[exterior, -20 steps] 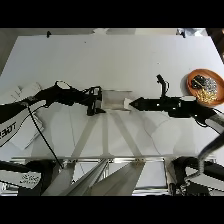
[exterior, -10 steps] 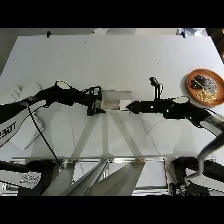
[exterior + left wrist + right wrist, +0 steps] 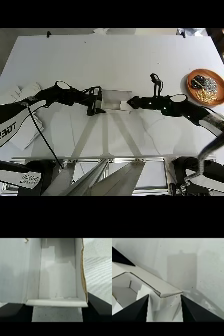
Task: Fold the box and place the chain.
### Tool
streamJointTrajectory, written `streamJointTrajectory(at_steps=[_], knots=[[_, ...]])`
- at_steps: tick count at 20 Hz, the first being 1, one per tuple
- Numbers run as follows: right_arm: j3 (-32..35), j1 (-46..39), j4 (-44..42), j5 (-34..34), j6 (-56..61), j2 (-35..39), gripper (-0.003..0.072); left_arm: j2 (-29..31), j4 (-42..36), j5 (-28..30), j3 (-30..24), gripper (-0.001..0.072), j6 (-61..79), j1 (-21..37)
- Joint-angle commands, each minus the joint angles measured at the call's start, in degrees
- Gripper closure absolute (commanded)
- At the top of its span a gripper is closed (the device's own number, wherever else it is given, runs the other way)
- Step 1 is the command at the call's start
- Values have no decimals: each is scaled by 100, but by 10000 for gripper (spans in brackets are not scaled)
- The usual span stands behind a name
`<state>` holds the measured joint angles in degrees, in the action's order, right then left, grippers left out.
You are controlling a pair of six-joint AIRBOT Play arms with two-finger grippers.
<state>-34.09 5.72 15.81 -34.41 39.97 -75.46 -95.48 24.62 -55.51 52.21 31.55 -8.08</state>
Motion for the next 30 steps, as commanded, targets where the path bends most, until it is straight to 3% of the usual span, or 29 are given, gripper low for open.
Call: streamJointTrajectory(at_steps=[1, 7, 10, 13, 24, 28, 30], knots=[[-258, 203, 1867, 116, 1453, 4, 283, 4, 2, 0, 2, 692, 0, 0], [-938, 754, 4336, 107, 3838, 4, 290, 4, 2, 0, 2, 692, 0, 2], [-1386, 1034, 5869, -365, 5165, -4, 290, 4, 2, 0, 2, 692, 0, 0], [-1593, 1217, 6863, -997, 5934, -22, 290, 4, 2, 0, 2, 692, 0, 2], [-2013, 1985, 7117, -1467, 7444, -402, 289, 4, 2, 0, 2, 692, 0, 2], [-2031, 2214, 7163, -1117, 8509, -588, 290, 4, 2, 0, 2, 692, 0, 0], [-2031, 2267, 7226, -964, 8791, -636, 330, 4, 2, 0, 2, 692, 0, 2]])
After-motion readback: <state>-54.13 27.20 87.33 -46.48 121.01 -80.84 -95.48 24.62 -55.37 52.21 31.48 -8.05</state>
